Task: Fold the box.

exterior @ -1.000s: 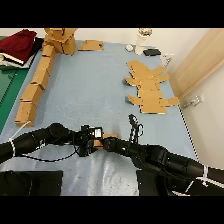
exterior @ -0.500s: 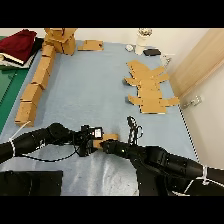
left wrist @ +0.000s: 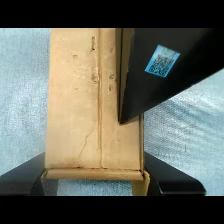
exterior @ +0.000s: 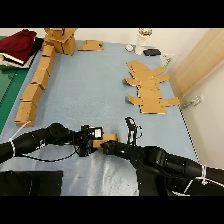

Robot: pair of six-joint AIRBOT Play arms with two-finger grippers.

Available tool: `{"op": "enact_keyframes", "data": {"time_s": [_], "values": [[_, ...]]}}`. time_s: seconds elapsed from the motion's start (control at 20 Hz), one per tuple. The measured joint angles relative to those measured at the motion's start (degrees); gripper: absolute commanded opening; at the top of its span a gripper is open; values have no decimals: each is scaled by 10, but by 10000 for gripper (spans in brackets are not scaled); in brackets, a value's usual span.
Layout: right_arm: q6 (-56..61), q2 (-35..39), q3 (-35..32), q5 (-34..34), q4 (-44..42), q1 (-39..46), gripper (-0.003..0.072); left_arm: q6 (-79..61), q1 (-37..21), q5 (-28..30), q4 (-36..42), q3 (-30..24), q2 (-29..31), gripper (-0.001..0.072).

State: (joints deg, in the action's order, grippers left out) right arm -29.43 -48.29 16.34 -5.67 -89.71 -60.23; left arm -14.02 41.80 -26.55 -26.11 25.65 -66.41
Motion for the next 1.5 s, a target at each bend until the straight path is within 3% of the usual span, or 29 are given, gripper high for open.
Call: {"op": "enact_keyframes", "data": {"time_s": [0.5,1.1,1.5], "values": [[-1,65,10,-45,41,0,3,0,0,0,0,0,0,488],[-2,78,82,-291,133,0,2,0,0,0,0,0,0,488],[-2,68,83,-315,131,-1,3,0,0,0,0,0,0,488]]}}
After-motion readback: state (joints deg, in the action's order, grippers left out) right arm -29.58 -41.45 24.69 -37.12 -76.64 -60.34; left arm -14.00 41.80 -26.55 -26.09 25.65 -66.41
